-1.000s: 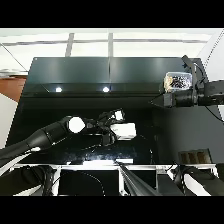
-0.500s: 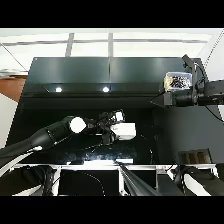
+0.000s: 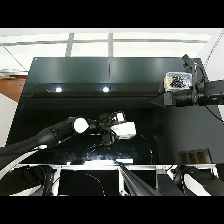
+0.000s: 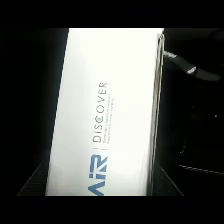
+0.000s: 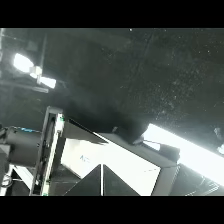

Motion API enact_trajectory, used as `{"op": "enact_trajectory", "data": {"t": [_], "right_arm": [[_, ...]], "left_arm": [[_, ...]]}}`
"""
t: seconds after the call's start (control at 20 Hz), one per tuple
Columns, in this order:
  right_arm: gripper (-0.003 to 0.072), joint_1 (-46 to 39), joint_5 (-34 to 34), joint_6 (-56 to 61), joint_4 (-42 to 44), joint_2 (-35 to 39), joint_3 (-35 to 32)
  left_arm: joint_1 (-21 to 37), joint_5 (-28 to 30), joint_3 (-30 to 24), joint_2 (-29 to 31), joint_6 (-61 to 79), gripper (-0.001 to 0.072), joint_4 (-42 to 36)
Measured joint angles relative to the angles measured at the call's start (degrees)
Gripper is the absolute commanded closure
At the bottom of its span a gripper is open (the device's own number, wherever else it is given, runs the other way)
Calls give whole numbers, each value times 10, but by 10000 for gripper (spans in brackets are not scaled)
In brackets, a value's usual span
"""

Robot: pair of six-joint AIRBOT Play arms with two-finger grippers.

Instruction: Fold the box and place the chain.

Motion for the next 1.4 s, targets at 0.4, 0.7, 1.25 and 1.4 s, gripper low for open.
{"op": "enact_trajectory", "data": {"t": [0.4, 0.7, 1.25, 1.4], "right_arm": [[666, 0, 0, 0, 0, 0, 0], [666, -1, 1, 0, 0, 0, 0], [666, -1, 12, 1, 0, 0, 0], [666, -1, 7, 14, 1, 0, 0]], "left_arm": [[5, -11, 8, -3, -8, 359, 0], [158, -20, 19, 50, -102, 357, 42], [551, -79, 300, -146, -329, 356, 219], [610, -94, 384, -222, -347, 356, 243]]}}
